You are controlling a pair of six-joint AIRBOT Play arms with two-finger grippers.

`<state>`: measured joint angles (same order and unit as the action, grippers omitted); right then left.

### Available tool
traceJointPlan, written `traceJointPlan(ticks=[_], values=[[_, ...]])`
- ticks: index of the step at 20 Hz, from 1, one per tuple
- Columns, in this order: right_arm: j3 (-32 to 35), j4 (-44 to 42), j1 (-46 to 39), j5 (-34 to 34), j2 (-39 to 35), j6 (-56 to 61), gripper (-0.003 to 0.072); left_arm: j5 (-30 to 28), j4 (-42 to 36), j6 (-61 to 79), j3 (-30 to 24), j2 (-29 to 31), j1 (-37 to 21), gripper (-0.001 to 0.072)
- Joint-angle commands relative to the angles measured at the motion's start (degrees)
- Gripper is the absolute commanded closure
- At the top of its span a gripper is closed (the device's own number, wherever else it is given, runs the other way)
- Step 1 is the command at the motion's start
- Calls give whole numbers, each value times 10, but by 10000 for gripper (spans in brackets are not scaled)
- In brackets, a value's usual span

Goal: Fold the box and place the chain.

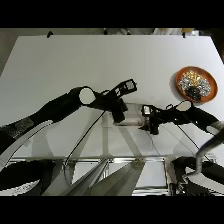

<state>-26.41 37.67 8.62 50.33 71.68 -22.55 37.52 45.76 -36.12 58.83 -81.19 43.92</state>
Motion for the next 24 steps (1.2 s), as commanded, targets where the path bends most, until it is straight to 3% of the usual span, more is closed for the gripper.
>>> traceJointPlan(ticks=[1, 9, 14, 17, 20, 22, 24], values=[[0, 0, 0, 0, 0, 0, 230, -84, -3, -45, 0, -19, 1, 705], [0, 0, 0, 0, 0, 0, 230, -80, -3, -78, -1, -74, 1, 704], [0, 0, 0, 0, 0, 0, 230, -52, 21, -78, -1, -33, -16, 701], [0, 0, 0, 0, 0, 0, 230, 45, 101, -78, -1, 31, -45, 701], [0, 0, 0, 0, 0, 0, 230, 192, 259, -76, -1, 70, -68, 702], [0, 0, 0, 0, 0, 0, 230, 258, 287, -66, -1, 67, -78, 702], [0, 0, 0, 0, 0, 0, 230, 285, 270, -15, -1, 59, -79, 702]])
